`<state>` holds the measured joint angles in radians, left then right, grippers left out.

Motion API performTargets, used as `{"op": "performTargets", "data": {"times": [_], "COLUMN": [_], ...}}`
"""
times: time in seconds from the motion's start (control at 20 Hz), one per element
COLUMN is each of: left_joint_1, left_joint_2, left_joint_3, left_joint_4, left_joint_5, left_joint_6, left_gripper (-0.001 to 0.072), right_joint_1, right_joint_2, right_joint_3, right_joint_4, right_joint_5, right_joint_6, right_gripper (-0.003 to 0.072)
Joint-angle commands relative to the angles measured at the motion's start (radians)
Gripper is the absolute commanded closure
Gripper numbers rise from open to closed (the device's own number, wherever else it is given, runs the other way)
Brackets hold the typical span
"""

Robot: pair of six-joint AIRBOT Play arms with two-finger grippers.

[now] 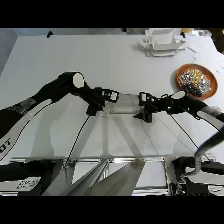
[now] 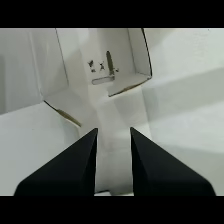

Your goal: Fold the box and place the chain.

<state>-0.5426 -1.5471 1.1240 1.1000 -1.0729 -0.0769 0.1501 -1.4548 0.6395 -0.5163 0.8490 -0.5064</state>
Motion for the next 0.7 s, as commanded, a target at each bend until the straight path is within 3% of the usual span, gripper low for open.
{"op": "performTargets", "data": {"times": [0.0, 0.65], "left_joint_1": [-0.011, -0.038], "left_joint_2": [-0.012, -0.038], "left_joint_3": [0.000, 0.000], "left_joint_4": [-0.011, -0.038], "left_joint_5": [0.025, 0.097], "left_joint_6": [0.031, -0.043], "left_gripper": [0.0475, 0.0476], "right_joint_1": [0.000, 0.000], "right_joint_2": [0.000, 0.000], "right_joint_3": [0.000, 0.000], "right_joint_4": [0.000, 0.000], "right_joint_5": [0.000, 0.000], "right_joint_6": [0.000, 0.000], "right_gripper": [0.0280, 0.0280]}}
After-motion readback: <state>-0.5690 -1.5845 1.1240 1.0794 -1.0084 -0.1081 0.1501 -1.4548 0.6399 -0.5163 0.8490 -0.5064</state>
